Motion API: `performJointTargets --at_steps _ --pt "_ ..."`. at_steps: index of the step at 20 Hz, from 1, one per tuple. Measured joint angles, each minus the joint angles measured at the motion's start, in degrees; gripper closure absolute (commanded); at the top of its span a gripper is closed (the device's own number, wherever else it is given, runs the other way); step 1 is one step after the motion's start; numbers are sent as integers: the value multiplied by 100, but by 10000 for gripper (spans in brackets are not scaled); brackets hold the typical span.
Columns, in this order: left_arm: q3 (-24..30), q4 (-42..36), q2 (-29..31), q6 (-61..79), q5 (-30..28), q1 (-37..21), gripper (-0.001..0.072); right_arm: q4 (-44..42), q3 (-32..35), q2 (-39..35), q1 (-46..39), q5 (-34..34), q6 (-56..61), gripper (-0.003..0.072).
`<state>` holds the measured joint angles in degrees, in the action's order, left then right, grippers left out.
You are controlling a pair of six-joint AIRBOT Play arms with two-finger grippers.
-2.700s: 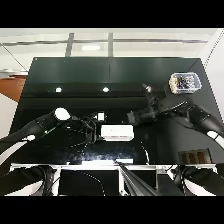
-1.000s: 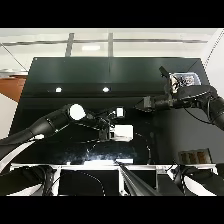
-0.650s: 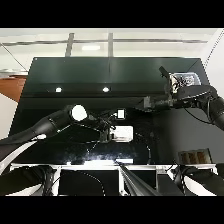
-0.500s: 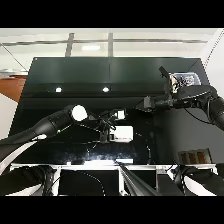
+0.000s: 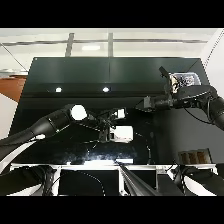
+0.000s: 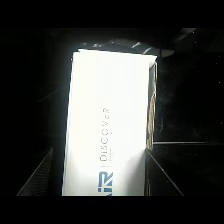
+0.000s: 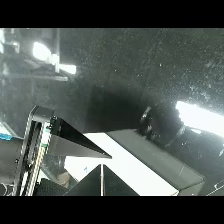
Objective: Fold the box and place the chain.
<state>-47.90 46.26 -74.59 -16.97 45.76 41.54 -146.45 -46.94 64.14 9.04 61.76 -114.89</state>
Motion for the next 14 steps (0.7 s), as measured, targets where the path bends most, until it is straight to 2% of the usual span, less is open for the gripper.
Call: performJointTargets --at_steps 8,14 --pt "-2 37 0 -144 249 0 4 0 0 0 0 2 -2 665" --pt "-2 286 -52 -155 212 144 2 0 0 0 0 0 -2 666"
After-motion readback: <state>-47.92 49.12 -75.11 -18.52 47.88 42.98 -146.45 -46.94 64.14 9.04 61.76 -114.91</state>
